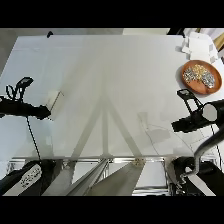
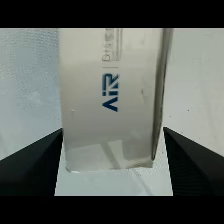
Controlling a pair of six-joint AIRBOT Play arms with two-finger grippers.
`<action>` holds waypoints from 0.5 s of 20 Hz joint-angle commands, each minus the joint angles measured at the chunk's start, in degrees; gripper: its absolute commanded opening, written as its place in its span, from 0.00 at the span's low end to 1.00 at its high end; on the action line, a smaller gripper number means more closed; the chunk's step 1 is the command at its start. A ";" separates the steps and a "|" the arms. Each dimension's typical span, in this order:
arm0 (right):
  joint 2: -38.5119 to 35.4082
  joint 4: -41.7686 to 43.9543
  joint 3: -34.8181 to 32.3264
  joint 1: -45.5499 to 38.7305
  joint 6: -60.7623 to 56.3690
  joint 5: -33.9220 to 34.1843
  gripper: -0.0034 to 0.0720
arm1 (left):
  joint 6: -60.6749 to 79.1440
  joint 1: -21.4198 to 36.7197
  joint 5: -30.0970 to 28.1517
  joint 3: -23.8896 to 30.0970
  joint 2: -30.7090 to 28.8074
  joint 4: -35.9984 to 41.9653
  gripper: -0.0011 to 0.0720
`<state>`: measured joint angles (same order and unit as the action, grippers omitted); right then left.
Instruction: Fold the box and place the chain.
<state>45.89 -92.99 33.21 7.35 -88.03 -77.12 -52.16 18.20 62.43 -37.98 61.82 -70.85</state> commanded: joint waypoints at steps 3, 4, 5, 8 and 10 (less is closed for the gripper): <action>-0.04 0.02 -0.02 -0.04 -0.02 -0.02 0.06 | -1.01 -1.57 0.26 0.00 -2.03 -0.46 0.97; -0.04 0.02 -0.02 -0.04 -0.02 -0.04 0.06 | -1.01 -2.56 -0.33 0.00 -3.17 -0.87 0.97; -0.04 0.02 -0.02 -0.04 -0.02 -0.02 0.06 | -1.01 -3.43 -0.83 0.00 -4.17 -1.29 0.97; -0.04 0.02 -0.02 -0.04 -0.02 -0.02 0.06 | -1.01 -5.90 -2.29 0.00 -6.38 -2.12 0.97; -0.04 0.02 -0.02 -0.04 -0.02 -0.02 0.06 | -1.03 -6.51 -2.49 0.00 -6.64 -2.12 0.97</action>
